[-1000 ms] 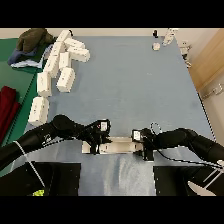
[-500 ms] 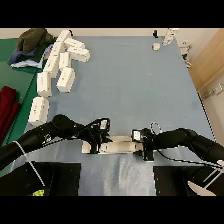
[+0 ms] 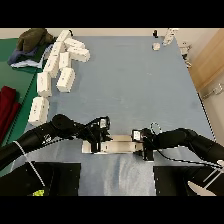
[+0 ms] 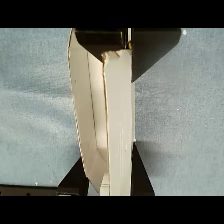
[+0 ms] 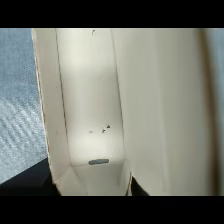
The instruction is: Fold the box.
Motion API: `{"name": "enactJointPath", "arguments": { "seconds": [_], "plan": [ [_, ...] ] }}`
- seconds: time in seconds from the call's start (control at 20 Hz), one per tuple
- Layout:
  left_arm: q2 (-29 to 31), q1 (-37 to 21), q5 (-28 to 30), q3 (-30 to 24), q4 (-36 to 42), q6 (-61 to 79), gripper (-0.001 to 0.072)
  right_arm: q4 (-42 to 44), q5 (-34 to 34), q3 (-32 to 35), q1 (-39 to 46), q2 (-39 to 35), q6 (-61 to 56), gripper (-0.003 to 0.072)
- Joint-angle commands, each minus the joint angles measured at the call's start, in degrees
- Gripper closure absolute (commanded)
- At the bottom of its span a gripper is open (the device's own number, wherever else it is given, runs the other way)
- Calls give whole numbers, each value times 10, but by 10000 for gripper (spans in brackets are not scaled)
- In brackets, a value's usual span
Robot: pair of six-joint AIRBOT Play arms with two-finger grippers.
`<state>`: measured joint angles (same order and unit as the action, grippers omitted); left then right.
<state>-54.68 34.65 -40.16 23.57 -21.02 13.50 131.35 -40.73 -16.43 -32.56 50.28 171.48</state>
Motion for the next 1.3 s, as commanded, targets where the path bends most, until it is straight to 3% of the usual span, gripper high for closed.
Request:
{"name": "enactJointPath", "arguments": {
  "seconds": [0.0, 0.05, 0.1, 0.35, 0.45, 0.55, 0.6, 0.65, 0.7, 0.9, 1.05, 1.25],
  "plan": [
    [0, 0, -1, 0, 0, 0, 656, 0, 0, 0, -1, 0, 0, 177],
    [0, 0, 0, 0, 1, 0, 453, 0, 0, 0, -1, 0, 0, 177],
    [0, 0, 1, 0, 4, -1, 399, 0, 0, 0, -1, 0, 0, 177],
    [25, -2, 6, 0, -29, -59, 397, 0, 0, 0, -1, 0, 0, 177],
    [69, -13, -7, 0, -115, -204, 397, 0, 0, 0, -1, 0, 0, 177],
    [127, -31, -59, 0, -223, -379, 398, 0, 0, 0, -1, 0, 0, 177],
    [155, -40, -90, 0, -268, -456, 400, 0, 0, 0, -1, 0, 0, 177],
    [184, -48, -126, 0, -306, -522, 504, 0, 0, 0, -1, 0, 0, 177],
    [210, -54, -164, 0, -321, -562, 689, 0, 0, 0, -1, 0, 0, 177],
    [239, -34, -231, -1, -229, -700, 695, 0, 0, 0, -1, 0, 0, 177],
    [196, 35, -174, -3, -139, -754, 695, 0, 0, 0, -1, 0, 0, 177],
    [92, 146, 7, 7, -50, -781, 695, 0, 0, 0, -1, 0, 0, 178]
  ]
}}
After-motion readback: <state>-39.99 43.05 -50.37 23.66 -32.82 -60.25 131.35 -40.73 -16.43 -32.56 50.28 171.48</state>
